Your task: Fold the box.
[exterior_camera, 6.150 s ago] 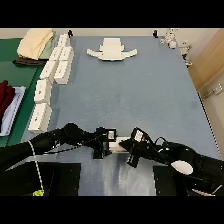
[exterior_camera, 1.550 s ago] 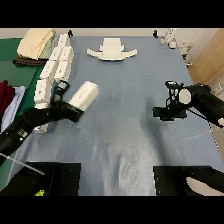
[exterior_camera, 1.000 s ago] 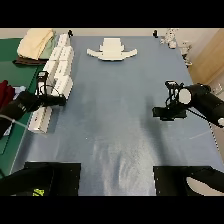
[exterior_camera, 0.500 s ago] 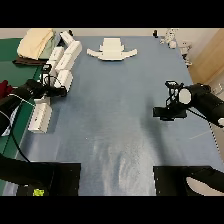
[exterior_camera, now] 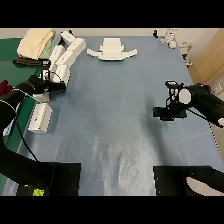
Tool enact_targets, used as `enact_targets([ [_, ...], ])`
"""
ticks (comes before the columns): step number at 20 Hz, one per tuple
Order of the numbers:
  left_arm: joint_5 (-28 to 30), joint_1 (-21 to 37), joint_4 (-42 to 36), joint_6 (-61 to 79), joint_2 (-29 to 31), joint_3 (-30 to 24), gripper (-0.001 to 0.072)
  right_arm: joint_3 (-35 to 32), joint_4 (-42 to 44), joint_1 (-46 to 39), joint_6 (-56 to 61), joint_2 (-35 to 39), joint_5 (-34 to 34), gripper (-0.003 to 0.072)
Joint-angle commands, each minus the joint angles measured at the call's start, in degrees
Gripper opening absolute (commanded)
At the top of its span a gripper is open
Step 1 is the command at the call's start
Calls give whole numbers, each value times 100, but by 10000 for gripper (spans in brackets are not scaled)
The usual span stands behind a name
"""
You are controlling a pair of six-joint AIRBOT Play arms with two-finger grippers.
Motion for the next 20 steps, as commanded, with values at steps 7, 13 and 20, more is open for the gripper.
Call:
enact_targets([
  [7,142,-20,-20,-2,-48,76,527,4,-4,-2,0,-2,2,17],
  [13,-76,-17,7,0,-144,72,530,4,-2,-2,0,-2,2,17],
  [20,-249,-9,168,0,-131,74,695,4,-2,-2,0,-2,2,17],
])
